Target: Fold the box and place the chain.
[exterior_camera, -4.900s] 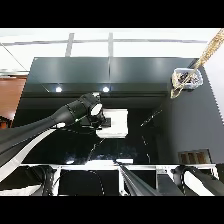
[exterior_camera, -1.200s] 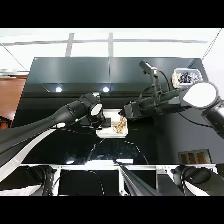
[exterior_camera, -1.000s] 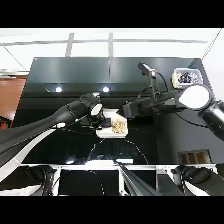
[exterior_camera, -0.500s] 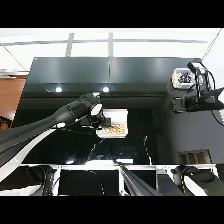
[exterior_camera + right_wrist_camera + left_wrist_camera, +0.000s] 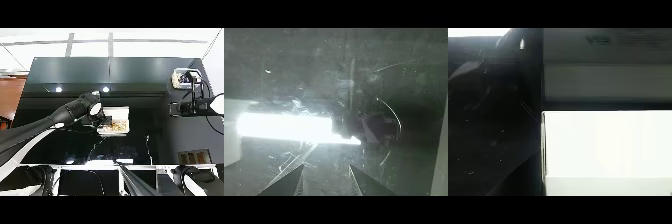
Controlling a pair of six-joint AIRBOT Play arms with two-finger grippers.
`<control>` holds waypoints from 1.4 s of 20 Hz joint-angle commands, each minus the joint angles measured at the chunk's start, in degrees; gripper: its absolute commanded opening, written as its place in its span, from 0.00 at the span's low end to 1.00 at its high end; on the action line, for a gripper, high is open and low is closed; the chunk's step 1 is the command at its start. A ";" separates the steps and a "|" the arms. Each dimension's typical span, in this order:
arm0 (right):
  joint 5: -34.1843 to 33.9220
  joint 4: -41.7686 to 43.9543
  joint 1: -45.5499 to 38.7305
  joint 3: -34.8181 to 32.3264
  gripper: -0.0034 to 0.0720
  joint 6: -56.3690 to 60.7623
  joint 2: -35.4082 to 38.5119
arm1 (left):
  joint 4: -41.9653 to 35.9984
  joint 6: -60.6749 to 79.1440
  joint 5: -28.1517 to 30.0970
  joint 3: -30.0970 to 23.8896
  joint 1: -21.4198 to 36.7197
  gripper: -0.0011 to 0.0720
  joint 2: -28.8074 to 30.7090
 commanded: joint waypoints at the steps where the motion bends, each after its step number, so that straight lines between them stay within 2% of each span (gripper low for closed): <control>1: -1.73 0.48 0.04 -1.16 0.49 -0.20 0.02 | -0.22 -0.50 1.92 0.09 0.00 0.07 0.94; 2: -2.19 0.57 0.04 -1.46 0.49 -0.20 0.02 | -0.22 -0.50 1.92 0.11 0.00 0.34 0.94; 3: -2.23 0.57 0.04 -1.60 0.49 -0.20 0.02 | -0.24 -0.48 1.81 0.15 -0.04 0.76 1.09; 4: -2.19 0.57 0.04 -1.62 0.49 -0.20 0.02 | 0.13 0.15 1.53 0.13 -0.24 0.88 1.70; 9: -2.10 0.55 0.02 -1.62 0.49 -0.17 0.02 | 9.29 12.87 -4.04 -1.51 0.07 0.87 11.63; 11: -2.10 0.57 0.04 -1.62 0.49 -0.17 0.02 | 10.34 17.22 -6.51 -6.19 3.17 0.89 17.99; 13: -2.12 0.61 0.04 -1.62 0.49 -0.02 0.02 | 8.81 17.68 -1.97 -14.29 9.53 0.90 25.07; 14: -2.19 0.59 0.04 -1.62 0.49 0.24 0.02 | 2.97 21.35 2.38 -18.67 14.34 0.90 27.89; 15: -2.21 0.59 0.04 -1.62 0.49 0.26 0.02 | -6.14 29.79 6.34 -22.38 18.99 0.90 29.46; 16: -2.19 0.59 0.04 -1.62 0.49 0.26 0.02 | -19.10 45.31 8.26 -25.77 23.80 0.90 29.79; 18: -2.16 0.59 0.04 -1.62 0.49 0.57 0.02 | -40.02 79.91 6.12 -30.40 30.56 0.90 28.39; 19: -2.14 0.61 0.04 -1.62 0.49 0.96 0.02 | -44.81 93.66 5.31 -31.63 31.85 0.90 27.65; 20: -2.14 0.59 0.04 -1.62 0.49 1.38 0.02 | -47.74 106.71 5.60 -32.30 31.87 0.90 27.12; 22: -2.14 0.68 0.04 -1.62 0.49 1.57 0.02 | -50.58 131.14 6.34 -32.61 30.18 1.00 26.45; 26: -1.44 1.03 0.04 -1.62 0.49 2.99 0.02 | -50.97 146.66 10.49 -31.34 26.86 1.00 21.64; 28: -1.49 1.01 0.04 -1.62 0.49 3.30 0.02 | -50.95 147.71 11.52 -30.08 26.88 1.00 17.05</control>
